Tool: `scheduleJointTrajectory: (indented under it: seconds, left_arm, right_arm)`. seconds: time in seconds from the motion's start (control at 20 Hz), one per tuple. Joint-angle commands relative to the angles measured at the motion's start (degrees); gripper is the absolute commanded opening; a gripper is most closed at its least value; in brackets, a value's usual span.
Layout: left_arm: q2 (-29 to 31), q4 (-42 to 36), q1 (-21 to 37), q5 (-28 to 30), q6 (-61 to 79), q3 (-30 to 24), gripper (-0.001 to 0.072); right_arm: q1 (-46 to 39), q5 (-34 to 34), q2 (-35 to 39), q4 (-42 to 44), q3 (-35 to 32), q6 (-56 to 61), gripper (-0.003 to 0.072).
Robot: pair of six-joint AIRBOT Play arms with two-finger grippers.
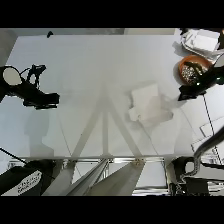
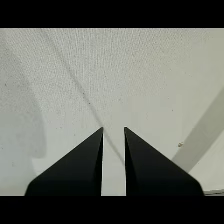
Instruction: Fold the box and place the chain.
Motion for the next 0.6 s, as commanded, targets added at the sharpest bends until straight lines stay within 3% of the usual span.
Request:
scheduleJointTrajectory:
  seconds: [0.0,0.35,0.55]
  left_arm:
    - [0.00,0.02,0.02,0.02,0.02,0.00,0.0150]
    - [-0.02,0.02,0.02,0.98,0.02,0.00,0.0150]
    - [-0.02,0.11,0.02,3.72,0.02,0.00,0.0150]
  right_arm:
    - [5.81,-11.30,8.13,14.32,-11.04,-5.44,0.0006]
    - [16.04,-36.74,20.98,15.61,-30.73,-0.04,0.0006]
    - [20.09,-40.02,22.16,15.37,-33.38,2.75,0.0007]
